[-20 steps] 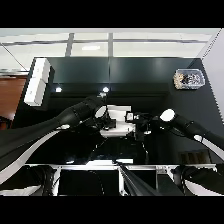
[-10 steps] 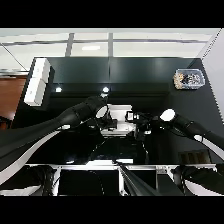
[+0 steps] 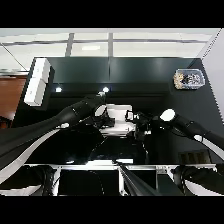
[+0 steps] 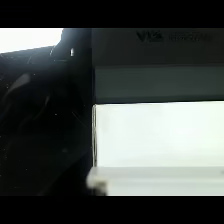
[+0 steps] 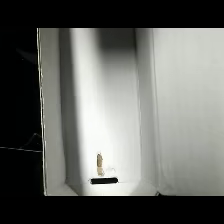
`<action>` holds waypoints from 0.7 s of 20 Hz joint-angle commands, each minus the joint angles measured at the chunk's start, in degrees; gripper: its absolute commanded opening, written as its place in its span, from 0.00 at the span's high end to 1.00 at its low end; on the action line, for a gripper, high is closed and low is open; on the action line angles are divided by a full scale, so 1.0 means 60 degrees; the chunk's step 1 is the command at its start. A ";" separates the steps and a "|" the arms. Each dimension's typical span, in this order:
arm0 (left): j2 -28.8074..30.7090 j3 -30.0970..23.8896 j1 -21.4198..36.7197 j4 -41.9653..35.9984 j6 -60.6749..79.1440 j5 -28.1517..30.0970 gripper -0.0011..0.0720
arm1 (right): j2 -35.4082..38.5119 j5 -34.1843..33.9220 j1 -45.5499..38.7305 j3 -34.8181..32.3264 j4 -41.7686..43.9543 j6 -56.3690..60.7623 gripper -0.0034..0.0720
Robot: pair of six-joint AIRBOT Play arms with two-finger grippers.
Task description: Fold the box and place the chain.
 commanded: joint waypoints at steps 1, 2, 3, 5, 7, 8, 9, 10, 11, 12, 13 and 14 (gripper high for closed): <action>0.0011 0.0007 0.0004 -0.0051 0.0069 -0.0244 0.95 | 0.0098 -0.0164 -0.0004 0.0007 -0.0503 0.0976 0.12; 0.0011 0.0007 0.0007 -0.0051 0.0066 -0.0375 0.95 | 0.0233 -0.0146 -0.0004 0.0007 -0.0776 0.1217 0.04; 0.0011 0.0007 0.0007 -0.0051 0.0055 -0.0459 0.95 | 0.0452 -0.0025 -0.0004 0.0007 -0.1031 0.1333 0.04; 0.0011 0.0007 0.0004 -0.0069 0.0022 -0.0397 0.95 | 0.0980 0.0211 -0.0011 0.0007 -0.1432 0.1417 0.04; 0.0011 0.0007 0.0007 -0.0076 -0.0146 -0.0328 0.95 | 0.1443 0.0401 -0.0007 0.0007 -0.1905 0.1453 0.04; 0.0011 0.0007 0.0004 -0.0076 -0.0215 -0.0280 0.95 | 0.1585 0.0463 -0.0007 0.0007 -0.2291 0.1453 0.04; 0.0011 0.0004 0.0007 -0.0076 -0.0215 -0.0197 0.95 | 0.1625 0.0484 -0.0007 0.0007 -0.2579 0.1450 0.04; 0.0007 0.0004 0.0000 -0.0080 -0.0215 -0.0197 0.95 | 0.1621 0.0477 -0.0007 0.0004 -0.2583 0.1450 0.04; 0.0007 0.0004 -0.0018 -0.0073 -0.0211 -0.0189 0.95 | 0.1621 0.0455 0.0000 0.0007 -0.2499 0.1362 0.04; 0.0007 0.0004 -0.0025 -0.0073 -0.0211 -0.0178 0.95 | 0.1617 0.0477 0.0000 0.0007 -0.2350 0.1224 0.04; 0.0007 0.0004 -0.0022 -0.0073 -0.0215 -0.0149 0.95 | 0.1617 0.0495 0.0004 0.0004 -0.2193 0.1104 0.04; 0.0007 0.0004 -0.0025 -0.0073 -0.0215 -0.0124 0.95 | 0.1617 0.0539 0.0004 0.0004 -0.2120 0.1086 0.04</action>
